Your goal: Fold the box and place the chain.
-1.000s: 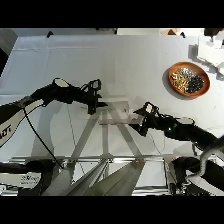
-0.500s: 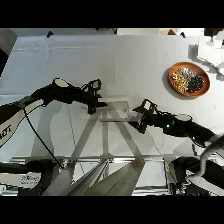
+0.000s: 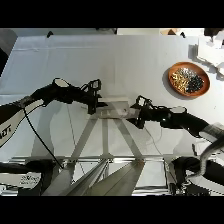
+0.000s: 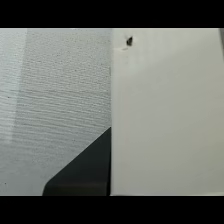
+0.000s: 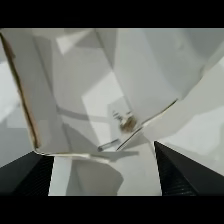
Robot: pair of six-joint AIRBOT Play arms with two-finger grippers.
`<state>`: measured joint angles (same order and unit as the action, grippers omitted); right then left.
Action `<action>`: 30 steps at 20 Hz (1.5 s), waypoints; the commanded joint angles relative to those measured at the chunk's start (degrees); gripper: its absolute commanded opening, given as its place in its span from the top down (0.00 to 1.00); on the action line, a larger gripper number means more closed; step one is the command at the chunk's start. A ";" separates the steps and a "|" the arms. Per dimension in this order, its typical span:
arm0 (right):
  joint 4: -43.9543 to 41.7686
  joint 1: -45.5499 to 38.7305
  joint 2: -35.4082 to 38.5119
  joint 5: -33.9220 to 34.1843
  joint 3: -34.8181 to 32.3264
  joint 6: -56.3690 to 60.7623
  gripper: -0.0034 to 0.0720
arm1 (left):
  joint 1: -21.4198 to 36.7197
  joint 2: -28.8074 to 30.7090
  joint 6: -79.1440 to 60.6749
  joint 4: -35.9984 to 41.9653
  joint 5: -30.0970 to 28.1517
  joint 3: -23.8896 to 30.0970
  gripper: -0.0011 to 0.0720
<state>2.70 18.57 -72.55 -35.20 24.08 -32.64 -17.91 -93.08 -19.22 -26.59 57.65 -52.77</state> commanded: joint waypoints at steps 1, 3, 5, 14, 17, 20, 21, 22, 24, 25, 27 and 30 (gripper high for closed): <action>1.31 -0.02 -1.22 -0.17 1.62 1.14 0.04 | -0.02 -0.04 -0.02 0.00 0.00 0.02 0.97; 2.75 -0.02 -1.29 -0.13 1.62 3.39 0.04 | -0.02 -0.04 -0.02 0.00 0.00 0.02 0.97; 3.32 -0.02 -1.29 -0.09 1.64 4.37 0.04 | -0.02 -0.04 -0.02 0.00 0.00 0.02 0.97; 8.17 -0.46 -1.31 0.13 4.17 10.82 0.04 | -0.02 -0.04 -0.02 0.00 0.00 0.02 0.97; 10.05 -1.84 -1.31 -0.50 4.22 11.52 0.04 | -0.02 -0.04 -0.02 0.00 0.00 0.02 0.97; 14.05 -3.93 -1.33 -4.37 4.48 10.86 0.04 | -0.02 -0.04 -0.02 0.00 0.00 0.02 0.97; 14.19 -4.83 -1.33 -5.84 4.61 9.53 0.04 | -0.02 -0.04 -0.02 0.00 0.00 0.02 0.97; 13.92 -5.44 -1.33 -6.58 4.63 7.58 0.04 | -0.02 -0.04 -0.02 0.00 0.00 0.02 0.97; 13.16 -5.84 -1.42 -6.71 4.92 5.03 0.04 | -0.02 -0.04 -0.02 0.00 0.00 0.02 0.97; 12.83 -5.84 -1.60 -6.95 5.33 4.00 0.04 | -0.02 -0.04 -0.02 0.00 0.00 0.02 0.97; 11.04 -5.84 -2.40 -9.01 6.23 1.09 0.04 | -0.02 -0.04 -0.02 0.00 -0.02 0.02 0.97; 8.66 -5.84 -5.11 -9.27 7.63 -1.92 0.04 | -0.02 -0.04 -0.02 0.00 0.00 0.02 0.97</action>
<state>13.37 12.88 -75.77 -43.20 30.50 -30.85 -17.91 -93.10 -19.25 -26.59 57.65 -52.75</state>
